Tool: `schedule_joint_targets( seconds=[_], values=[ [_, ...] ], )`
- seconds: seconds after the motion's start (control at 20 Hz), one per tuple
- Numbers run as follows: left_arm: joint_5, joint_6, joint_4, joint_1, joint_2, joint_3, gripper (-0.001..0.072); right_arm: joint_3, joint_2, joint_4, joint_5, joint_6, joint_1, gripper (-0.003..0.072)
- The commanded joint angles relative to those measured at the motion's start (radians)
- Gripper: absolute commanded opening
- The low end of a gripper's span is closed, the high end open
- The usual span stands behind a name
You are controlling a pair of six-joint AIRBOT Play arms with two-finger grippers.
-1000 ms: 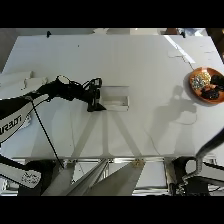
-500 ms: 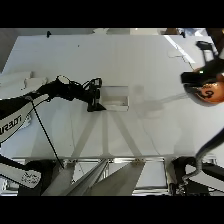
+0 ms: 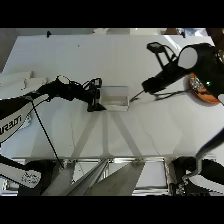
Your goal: Fold the box and place the chain.
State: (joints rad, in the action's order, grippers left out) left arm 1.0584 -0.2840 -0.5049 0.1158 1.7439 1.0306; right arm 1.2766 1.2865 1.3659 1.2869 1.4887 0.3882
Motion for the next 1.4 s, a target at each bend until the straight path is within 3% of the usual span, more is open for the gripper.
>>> schedule_joint_targets(
  seconds=[0.0,0.35,0.55,0.9,1.0,1.2,1.35],
  values=[
    [0.0,0.0,0.0,0.0,0.0,0.001,0.0364,0.0,0.002,-0.167,-0.068,-0.114,0.049,0.0015],
    [0.0,0.0,0.0,0.0,0.0,0.001,0.0364,0.0,0.014,-0.444,-0.178,-0.339,0.049,0.0015],
    [0.0,0.0,0.0,0.0,0.0,0.001,0.0364,0.0,0.1,-0.57,-0.194,-0.429,0.062,0.0013],
    [0.0,0.0,0.0,0.0,0.0,0.001,0.0364,0.0,0.311,-0.393,-0.21,-0.397,0.138,0.0025],
    [0.0,0.0,0.0,0.0,0.0,0.001,0.0364,0.0,0.319,-0.393,-0.21,-0.398,0.14,0.0298],
    [0.0,0.0,0.0,0.0,0.0,0.001,0.0364,0.001,0.256,-0.378,-0.195,-0.413,0.133,0.0303],
    [0.0,0.0,0.0,0.0,0.0,0.001,0.0364,0.002,0.156,-0.267,-0.146,-0.417,0.082,0.0303]
  ],
)
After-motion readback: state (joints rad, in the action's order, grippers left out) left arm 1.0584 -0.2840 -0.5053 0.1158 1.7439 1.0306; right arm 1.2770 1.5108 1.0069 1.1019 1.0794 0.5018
